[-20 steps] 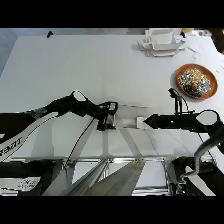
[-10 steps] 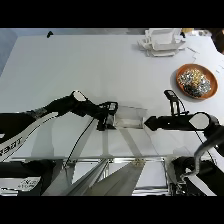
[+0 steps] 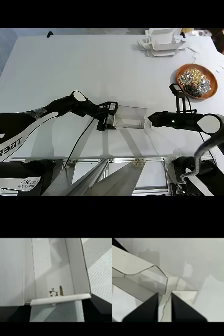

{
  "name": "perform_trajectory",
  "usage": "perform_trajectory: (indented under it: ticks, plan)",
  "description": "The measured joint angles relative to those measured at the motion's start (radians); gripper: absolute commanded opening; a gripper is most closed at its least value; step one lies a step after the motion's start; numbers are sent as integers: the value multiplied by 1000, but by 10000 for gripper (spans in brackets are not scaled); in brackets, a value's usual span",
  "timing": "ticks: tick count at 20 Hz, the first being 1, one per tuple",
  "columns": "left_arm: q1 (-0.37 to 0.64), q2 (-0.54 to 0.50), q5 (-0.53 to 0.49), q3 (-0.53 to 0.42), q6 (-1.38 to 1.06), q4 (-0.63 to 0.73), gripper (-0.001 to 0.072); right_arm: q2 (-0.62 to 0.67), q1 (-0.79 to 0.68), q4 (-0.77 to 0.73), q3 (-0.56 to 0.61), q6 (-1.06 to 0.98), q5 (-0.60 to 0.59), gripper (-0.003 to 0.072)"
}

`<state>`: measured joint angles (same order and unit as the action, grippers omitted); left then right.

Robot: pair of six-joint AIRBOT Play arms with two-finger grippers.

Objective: Fold the box and place the chain.

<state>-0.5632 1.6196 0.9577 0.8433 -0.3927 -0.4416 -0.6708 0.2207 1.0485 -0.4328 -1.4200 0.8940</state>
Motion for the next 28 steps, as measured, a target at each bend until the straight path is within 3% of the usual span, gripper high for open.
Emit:
perform_trajectory:
  ticks: [6,10,18,21,23,28]
  plan:
    - [0,0,0,0,0,0,83,35,-155,109,0,-48,78,17]
    - [0,0,0,0,0,0,83,-18,-211,133,15,-66,75,17]
    - [0,0,0,0,0,0,83,-182,-229,-44,93,9,40,20]
    - [0,0,0,0,0,0,83,-212,-229,-123,105,60,29,104]
    - [0,0,0,0,0,0,83,-221,-229,-184,108,101,28,211]
    - [0,0,0,0,0,0,83,-208,-229,-307,111,183,55,229]
